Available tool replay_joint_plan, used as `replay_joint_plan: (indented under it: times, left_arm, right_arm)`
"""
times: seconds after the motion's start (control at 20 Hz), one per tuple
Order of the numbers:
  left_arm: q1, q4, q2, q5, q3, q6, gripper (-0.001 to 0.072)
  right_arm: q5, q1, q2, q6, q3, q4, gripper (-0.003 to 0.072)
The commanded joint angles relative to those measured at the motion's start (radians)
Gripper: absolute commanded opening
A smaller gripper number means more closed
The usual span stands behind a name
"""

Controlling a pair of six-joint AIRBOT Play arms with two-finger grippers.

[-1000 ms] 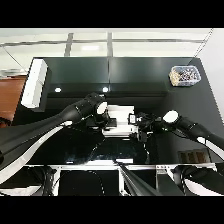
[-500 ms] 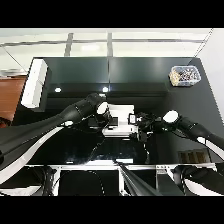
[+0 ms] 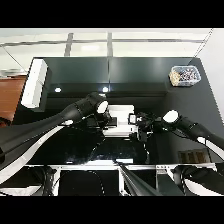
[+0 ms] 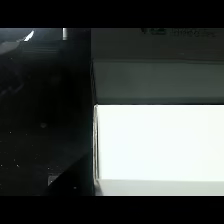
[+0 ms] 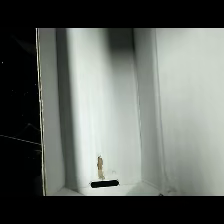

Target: Fold the box and place the chain.

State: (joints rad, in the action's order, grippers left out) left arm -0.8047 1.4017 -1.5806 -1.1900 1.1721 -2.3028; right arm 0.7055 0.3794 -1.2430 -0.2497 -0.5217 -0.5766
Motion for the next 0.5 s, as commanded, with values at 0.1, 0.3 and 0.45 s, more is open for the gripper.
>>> replay_joint_plan:
  times: [0.1, 0.3, 0.45]
  left_arm:
    - [0.0, 0.006, -0.001, 0.003, 0.001, 0.003, 0.0027]
    - [0.0, 0.039, 0.001, -0.025, 0.001, 0.003, 0.0026]
    - [0.0, 0.068, 0.005, -0.042, 0.001, 0.006, 0.0026]
  right_arm:
    - [-0.012, 0.001, -0.001, 0.019, 0.0, 0.0, 0.0228]
    - [0.003, 0.001, 0.028, 0.148, -0.002, -0.05, 0.0704]
    - [0.072, 0.001, 0.096, 0.267, -0.011, -0.23, 0.0703]
